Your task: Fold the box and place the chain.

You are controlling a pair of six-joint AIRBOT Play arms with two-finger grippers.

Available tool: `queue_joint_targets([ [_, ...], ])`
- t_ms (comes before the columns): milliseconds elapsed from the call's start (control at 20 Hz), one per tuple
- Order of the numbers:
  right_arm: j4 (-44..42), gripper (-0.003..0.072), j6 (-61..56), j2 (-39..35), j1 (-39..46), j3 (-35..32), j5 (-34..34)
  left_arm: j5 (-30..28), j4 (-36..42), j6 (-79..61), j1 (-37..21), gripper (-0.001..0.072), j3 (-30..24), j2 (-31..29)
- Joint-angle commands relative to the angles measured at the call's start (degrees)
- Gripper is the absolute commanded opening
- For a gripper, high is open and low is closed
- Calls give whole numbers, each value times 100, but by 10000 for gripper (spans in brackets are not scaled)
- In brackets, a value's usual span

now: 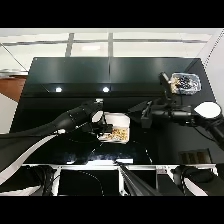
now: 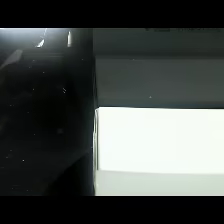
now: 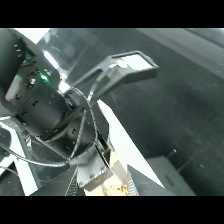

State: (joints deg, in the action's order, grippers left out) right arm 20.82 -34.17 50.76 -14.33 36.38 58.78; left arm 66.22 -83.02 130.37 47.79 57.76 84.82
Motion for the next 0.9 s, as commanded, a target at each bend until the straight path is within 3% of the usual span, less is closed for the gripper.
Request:
queue_joint_targets([
  [0,22,363,-168,-24,763,4,942,-63,66,157,-7,34,26,-4],
  [50,48,363,-168,-24,883,4,1099,-61,136,153,-7,39,52,-4],
  [200,83,363,-166,-24,966,4,1193,46,282,-162,-9,324,306,-35],
  [400,83,363,-166,-24,968,4,1196,546,247,-1370,-11,332,802,-308],
  [650,83,363,-166,-24,968,4,1193,1344,-409,-2533,-201,331,820,-1335],
  [750,83,363,-166,-24,968,4,1191,1377,-671,-3060,-549,331,660,-1862],
  [850,85,363,-166,-24,968,4,1191,1305,-345,-3707,-1314,331,376,-2328],
])
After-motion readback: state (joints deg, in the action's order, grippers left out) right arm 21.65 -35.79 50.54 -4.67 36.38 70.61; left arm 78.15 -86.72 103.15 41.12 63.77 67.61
